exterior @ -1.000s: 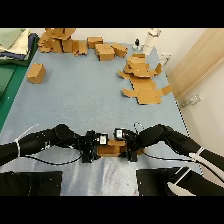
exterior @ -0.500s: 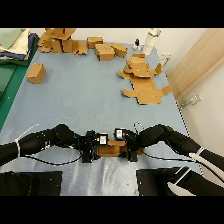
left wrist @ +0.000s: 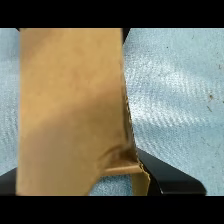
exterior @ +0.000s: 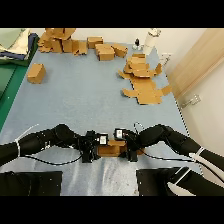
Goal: Fold the box.
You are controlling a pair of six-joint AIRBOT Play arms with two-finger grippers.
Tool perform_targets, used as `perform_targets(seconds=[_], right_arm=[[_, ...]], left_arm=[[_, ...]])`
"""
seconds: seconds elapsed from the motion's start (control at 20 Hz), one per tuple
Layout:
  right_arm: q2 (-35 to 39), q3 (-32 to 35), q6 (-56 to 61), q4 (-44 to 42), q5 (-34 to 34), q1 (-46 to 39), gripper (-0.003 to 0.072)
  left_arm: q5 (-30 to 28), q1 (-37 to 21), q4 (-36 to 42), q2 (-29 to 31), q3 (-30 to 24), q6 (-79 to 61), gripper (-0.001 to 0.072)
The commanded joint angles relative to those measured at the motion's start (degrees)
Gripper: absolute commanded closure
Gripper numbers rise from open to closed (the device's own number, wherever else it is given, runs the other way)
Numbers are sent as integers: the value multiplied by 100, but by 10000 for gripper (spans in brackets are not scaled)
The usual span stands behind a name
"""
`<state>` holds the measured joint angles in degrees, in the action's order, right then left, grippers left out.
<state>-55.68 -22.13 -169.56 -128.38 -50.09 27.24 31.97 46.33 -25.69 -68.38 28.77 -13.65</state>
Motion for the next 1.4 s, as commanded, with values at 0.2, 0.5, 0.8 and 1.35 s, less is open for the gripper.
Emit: perform_targets(seconds=[0.2, 0.5, 0.8, 1.35], right_arm=[[39, -48, 4, -2, -181, 0, -34], [459, -59, 162, 463, -450, 0, -34], [1154, -59, 1237, 1241, -855, 0, -34], [2275, -70, 5539, 164, -1937, 2, -28]], left_arm=[[0, 2, 0, -2, -2, 0, 232], [-2, 2, 0, -2, -2, 0, 232], [-2, 2, 0, -2, -2, 0, 232], [-2, 2, 0, -2, -2, -2, 232]])
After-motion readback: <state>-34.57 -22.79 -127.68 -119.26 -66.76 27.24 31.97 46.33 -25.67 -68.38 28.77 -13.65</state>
